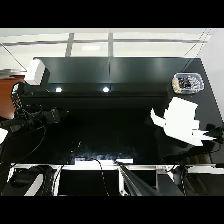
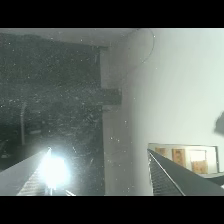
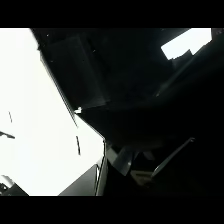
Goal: Fold the box and place the chain.
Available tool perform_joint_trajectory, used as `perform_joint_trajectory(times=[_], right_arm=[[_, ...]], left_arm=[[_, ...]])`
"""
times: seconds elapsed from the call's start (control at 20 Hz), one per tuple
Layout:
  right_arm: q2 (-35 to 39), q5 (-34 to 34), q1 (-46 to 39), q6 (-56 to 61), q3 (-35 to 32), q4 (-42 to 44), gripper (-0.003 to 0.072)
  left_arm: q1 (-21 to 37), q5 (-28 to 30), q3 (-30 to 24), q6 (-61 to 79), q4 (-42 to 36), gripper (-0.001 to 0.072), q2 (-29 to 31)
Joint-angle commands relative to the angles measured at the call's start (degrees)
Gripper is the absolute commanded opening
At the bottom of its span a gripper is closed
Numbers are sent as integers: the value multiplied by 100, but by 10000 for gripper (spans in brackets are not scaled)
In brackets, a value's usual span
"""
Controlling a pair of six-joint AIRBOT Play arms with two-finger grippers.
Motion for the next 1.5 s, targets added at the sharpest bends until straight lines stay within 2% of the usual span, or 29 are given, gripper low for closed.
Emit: perform_joint_trajectory(times=[0.0,0.5,0.85,1.2,1.45], right_arm=[[9,59,2,-61,7,44,70],[192,184,7,-127,4,774,70],[695,201,280,-367,-55,1823,68],[1193,422,1808,-328,-581,2000,60],[1248,448,3141,-197,-741,2822,24]], left_arm=[[0,0,0,-2,-9,702,0],[0,197,0,0,-7,702,0],[0,238,0,0,-7,702,0],[-4,232,0,0,-9,702,0],[-4,208,0,0,-76,702,0]])
